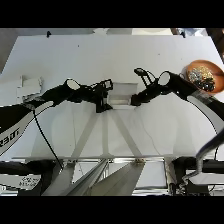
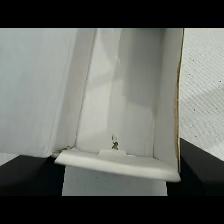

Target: Fold the box and place the chain.

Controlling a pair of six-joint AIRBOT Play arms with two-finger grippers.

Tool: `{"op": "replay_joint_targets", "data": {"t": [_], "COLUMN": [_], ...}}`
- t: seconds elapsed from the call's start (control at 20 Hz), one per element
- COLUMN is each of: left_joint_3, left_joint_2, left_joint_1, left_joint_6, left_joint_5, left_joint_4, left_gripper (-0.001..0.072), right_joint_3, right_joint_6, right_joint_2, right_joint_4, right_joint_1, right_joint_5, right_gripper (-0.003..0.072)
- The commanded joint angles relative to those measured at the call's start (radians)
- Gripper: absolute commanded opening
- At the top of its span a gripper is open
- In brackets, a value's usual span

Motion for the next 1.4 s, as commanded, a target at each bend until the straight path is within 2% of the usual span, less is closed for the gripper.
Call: {"op": "replay_joint_targets", "data": {"t": [0.0, 0.25, 0.45, 0.55, 0.6, 0.65, 0.7, 0.85, 0.9, 0.95, 1.0, 1.2, 1.35], "left_joint_3": [0.0, 0.0, 0.0, 0.0, 0.0, 0.0, 0.0, 0.0, 0.0, 0.0, 0.0, 0.0, 0.0], "left_joint_2": [0.0, 0.0, 0.0, 0.0, 0.0, 0.0, 0.0, 0.0, 0.0, 0.0, 0.0, 0.0, 0.0], "left_joint_1": [0.0, 0.0, 0.0, 0.0, 0.0, 0.0, 0.0, 0.0, 0.0, 0.0, 0.0, 0.0, 0.0], "left_joint_6": [0.002, 0.002, 0.002, 0.002, 0.002, 0.002, 0.002, 0.002, 0.002, 0.002, 0.002, 0.002, 0.002], "left_joint_5": [-0.005, -0.005, -0.005, -0.005, -0.005, -0.005, -0.005, -0.005, -0.005, -0.005, -0.005, -0.005, -0.005], "left_joint_4": [0.002, 0.002, 0.002, 0.002, 0.002, 0.002, 0.002, 0.002, 0.002, 0.002, 0.002, 0.002, 0.002], "left_gripper": [0.0236, 0.0236, 0.0236, 0.0236, 0.0236, 0.0236, 0.0236, 0.0236, 0.0236, 0.0236, 0.0236, 0.0236, 0.0236], "right_joint_3": [0.0, 0.0, 0.0, 0.0, 0.0, 0.001, 0.002, 0.002, 0.002, 0.003, 0.003, 0.013, 0.03], "right_joint_6": [0.146, 0.461, 0.707, 0.763, 0.781, 0.781, 0.781, 0.781, 0.781, 0.781, 0.781, 0.781, 0.779], "right_joint_2": [0.008, 0.008, 0.008, 0.008, 0.008, 0.008, 0.008, 0.008, 0.008, 0.01, 0.016, 0.092, 0.17], "right_joint_4": [-0.058, -0.257, -0.33, -0.322, -0.322, -0.322, -0.323, -0.323, -0.322, -0.321, -0.319, -0.369, -0.406], "right_joint_1": [0.047, 0.135, 0.177, 0.179, 0.179, 0.179, 0.179, 0.179, 0.179, 0.179, 0.179, 0.175, 0.135], "right_joint_5": [-0.078, -0.109, -0.106, -0.103, -0.102, -0.101, -0.101, -0.102, -0.105, -0.111, -0.115, -0.106, -0.006], "right_gripper": [0.0328, 0.0318, 0.0313, 0.0126, 0.0091, 0.0025, 0.0014, 0.0014, 0.0089, 0.0232, 0.0295, 0.0295, 0.0297]}}
